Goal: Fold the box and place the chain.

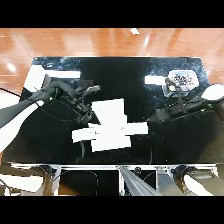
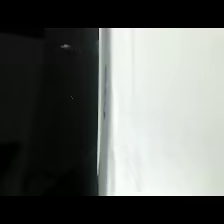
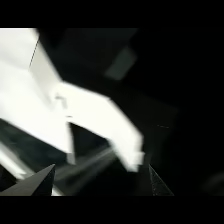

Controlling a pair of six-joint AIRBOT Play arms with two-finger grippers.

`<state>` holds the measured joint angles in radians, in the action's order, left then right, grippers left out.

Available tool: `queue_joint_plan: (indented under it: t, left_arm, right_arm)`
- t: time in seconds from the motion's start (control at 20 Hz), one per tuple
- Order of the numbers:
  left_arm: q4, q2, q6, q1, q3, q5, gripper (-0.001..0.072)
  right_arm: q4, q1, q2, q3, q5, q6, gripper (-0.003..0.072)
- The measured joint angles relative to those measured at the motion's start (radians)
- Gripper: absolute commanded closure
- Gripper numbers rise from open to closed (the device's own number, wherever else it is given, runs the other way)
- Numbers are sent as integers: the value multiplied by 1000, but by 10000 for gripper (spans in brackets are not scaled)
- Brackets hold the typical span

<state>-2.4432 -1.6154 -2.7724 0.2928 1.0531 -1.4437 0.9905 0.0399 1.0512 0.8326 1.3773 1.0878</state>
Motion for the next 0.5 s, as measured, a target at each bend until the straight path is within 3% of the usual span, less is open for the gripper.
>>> queue_joint_plan:
  t: [0.15, 0.25, 0.5]
  left_arm:
    - [59, 81, -14, 97, 8, 92, 693]
    - [77, 167, -41, 158, -43, 203, 693]
    - [97, 424, -130, 277, -310, 537, 688]
  right_arm:
    - [96, -31, -53, 48, 32, -14, -34]
    - [146, -40, -75, 66, 31, -22, -34]
    - [198, -28, -95, 82, 29, -29, -34]
